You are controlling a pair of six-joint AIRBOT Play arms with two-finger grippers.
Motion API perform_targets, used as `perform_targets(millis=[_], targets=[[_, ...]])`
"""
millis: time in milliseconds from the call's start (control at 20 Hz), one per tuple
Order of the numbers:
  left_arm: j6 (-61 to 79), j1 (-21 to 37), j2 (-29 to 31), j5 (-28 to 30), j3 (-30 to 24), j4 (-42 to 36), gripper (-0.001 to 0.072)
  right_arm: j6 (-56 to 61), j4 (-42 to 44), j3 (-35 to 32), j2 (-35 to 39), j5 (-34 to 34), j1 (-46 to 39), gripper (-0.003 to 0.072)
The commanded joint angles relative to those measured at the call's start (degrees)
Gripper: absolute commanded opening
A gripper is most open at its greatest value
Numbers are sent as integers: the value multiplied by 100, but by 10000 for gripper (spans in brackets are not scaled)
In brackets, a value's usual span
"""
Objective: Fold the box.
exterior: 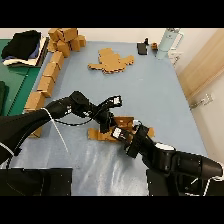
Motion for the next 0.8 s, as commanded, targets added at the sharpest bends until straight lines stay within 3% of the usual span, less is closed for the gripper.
perform_targets(millis=[0, 200, 550, 750], targets=[[0, -4, -2, 2, -4, 0, 12, -715, 212, -44, 256, 162, -518, 720], [0, -2, -2, 2, -4, 0, 12, -2791, 1340, -319, 514, 1088, -1432, 720], [0, -2, -2, 2, -4, 0, 12, -8157, 5713, -315, 435, 1460, -3532, 720], [0, -2, -2, 2, -4, 0, 13, -8863, 6314, -313, 328, 1394, -3947, 720]])
